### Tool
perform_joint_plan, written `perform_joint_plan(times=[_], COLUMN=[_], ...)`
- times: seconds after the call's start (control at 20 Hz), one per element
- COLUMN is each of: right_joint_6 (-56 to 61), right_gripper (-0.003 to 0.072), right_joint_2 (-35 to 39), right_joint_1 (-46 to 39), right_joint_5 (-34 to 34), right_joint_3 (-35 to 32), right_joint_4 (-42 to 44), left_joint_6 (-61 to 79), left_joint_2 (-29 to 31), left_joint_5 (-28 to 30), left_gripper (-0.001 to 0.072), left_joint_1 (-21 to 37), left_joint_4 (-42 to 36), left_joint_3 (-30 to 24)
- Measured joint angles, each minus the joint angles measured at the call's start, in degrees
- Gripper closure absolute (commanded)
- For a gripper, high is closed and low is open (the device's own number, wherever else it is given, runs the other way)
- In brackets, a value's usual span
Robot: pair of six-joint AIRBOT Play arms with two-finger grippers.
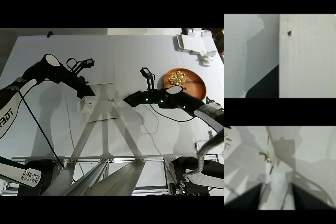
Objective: Fold the box and place the chain.
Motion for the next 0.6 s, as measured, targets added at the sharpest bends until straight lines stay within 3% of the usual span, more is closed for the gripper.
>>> perform_joint_plan(times=[0.25, 0.6], right_joint_6=[0.3, 4.2], right_gripper=[0.0215, 0.0222], right_joint_2=[4.2, 15.7], right_joint_1=[-2.3, -16.6], right_joint_5=[2.0, 3.5], right_joint_3=[0.0, 0.0], right_joint_4=[0.0, -6.6], left_joint_6=[7.3, 18.2], left_joint_2=[2.6, 5.1], left_joint_5=[-0.3, -1.9], left_gripper=[0.0707, 0.0708], left_joint_1=[0.0, -0.8], left_joint_4=[-0.9, -12.5], left_joint_3=[0.0, 0.0])
